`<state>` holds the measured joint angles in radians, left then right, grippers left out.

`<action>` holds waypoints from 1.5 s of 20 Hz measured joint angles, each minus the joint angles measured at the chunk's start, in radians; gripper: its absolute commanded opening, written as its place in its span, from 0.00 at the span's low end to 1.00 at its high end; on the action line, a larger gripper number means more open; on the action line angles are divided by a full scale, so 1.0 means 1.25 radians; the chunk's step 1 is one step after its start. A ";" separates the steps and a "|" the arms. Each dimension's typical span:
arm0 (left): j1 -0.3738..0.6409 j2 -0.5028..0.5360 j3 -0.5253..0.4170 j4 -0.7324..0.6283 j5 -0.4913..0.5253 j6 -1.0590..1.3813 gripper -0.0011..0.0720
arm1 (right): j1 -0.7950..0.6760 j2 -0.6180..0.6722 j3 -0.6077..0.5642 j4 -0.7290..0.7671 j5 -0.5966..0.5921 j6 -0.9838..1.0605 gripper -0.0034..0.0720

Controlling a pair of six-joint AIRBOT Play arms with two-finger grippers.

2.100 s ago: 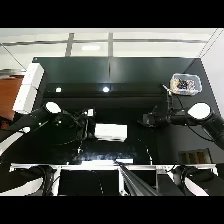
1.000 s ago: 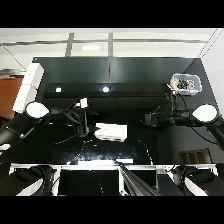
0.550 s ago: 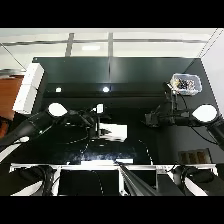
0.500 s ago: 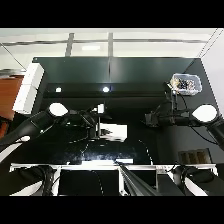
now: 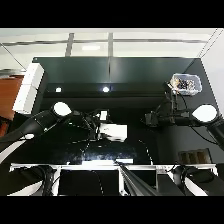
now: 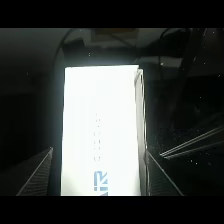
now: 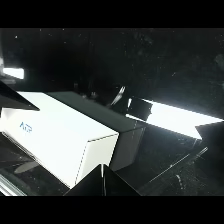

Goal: Fold the box and place the chain.

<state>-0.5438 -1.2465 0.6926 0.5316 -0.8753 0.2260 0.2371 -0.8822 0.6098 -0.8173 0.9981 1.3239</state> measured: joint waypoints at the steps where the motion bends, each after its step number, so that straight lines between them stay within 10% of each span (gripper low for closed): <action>1: 0.000 -0.003 0.000 0.001 0.000 0.000 0.99 | 0.000 0.000 0.000 0.000 0.000 0.000 0.08; 30: 0.011 -0.023 0.047 0.047 -0.009 -0.058 0.99 | 0.000 0.000 0.000 0.000 0.009 0.004 0.08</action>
<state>-0.5301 -1.2758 0.7509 0.5900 -0.8867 0.1535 0.2371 -0.8822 0.6098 -0.8173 1.0092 1.3293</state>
